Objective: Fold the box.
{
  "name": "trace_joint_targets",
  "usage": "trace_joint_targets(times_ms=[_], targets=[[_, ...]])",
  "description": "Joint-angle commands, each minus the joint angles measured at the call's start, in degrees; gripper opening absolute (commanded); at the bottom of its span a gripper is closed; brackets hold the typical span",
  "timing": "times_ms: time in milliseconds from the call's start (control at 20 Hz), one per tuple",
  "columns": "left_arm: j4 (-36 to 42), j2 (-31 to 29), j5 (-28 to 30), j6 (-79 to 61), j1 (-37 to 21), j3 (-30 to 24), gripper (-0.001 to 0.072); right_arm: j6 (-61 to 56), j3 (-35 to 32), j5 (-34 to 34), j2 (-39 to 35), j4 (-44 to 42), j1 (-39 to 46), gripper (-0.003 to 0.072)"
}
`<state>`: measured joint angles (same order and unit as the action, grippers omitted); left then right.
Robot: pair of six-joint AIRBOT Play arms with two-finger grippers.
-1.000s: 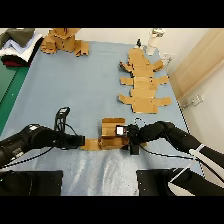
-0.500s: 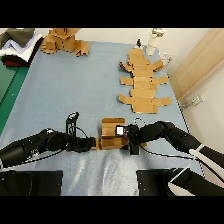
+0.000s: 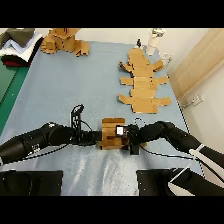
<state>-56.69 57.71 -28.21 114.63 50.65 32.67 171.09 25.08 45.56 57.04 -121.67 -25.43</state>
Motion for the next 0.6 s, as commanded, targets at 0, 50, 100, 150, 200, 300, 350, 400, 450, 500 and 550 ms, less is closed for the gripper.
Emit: trace_joint_targets(times_ms=[0, 50, 100, 150, 200, 300, 350, 400, 450, 500, 550], targets=[[0.1, 0.0, -1.2, -0.2, -0.4, 0.9, 0.0248, 0.0, 0.0, 0.0, 0.0, 0.0, 0.0, 0.0438], [0.1, 0.0, -1.2, -0.3, -0.4, 1.0, 0.0242, 0.0, 0.0, 0.0, 0.0, 0.0, 0.0, 0.0439], [0.1, 0.0, -1.3, -0.3, -0.4, 1.0, 0.0243, 0.0, 0.0, 0.0, 0.0, 0.0, 0.0, 0.0439], [0.1, 0.0, -1.5, -0.2, -0.4, 1.0, 0.0243, 0.0, 0.0, 0.0, 0.0, 0.0, 0.0, 0.0439], [0.1, 0.0, -1.8, -0.2, -0.4, 1.0, 0.0243, 0.0, 0.0, 0.0, 0.0, 0.0, 0.0, 0.0439], [0.1, 0.0, -2.7, -0.2, -0.4, 1.0, 0.0243, 0.0, 0.0, 0.0, 0.0, 0.0, 0.0, 0.0439], [0.1, 0.0, -3.2, -0.2, -0.4, 1.2, 0.0244, 0.0, 0.0, 0.0, 0.0, 0.0, 0.0, 0.0439], [0.1, 0.0, -3.4, -0.3, -0.4, 1.5, 0.0244, 0.0, 0.0, 0.0, 0.0, 0.0, 0.0, 0.0439], [0.1, 0.0, -3.3, -0.6, -0.3, 2.0, 0.0245, 0.0, 0.0, 0.0, 0.0, 0.0, 0.0, 0.0439], [0.1, 0.0, -3.3, -1.3, -0.3, 2.5, 0.0245, 0.0, 0.0, 0.0, 0.0, 0.0, 0.0, 0.0439], [0.2, 0.0, -3.3, -1.3, -0.3, 2.9, 0.0245, 0.0, 0.0, 0.0, 0.0, 0.0, 0.0, 0.0439]])
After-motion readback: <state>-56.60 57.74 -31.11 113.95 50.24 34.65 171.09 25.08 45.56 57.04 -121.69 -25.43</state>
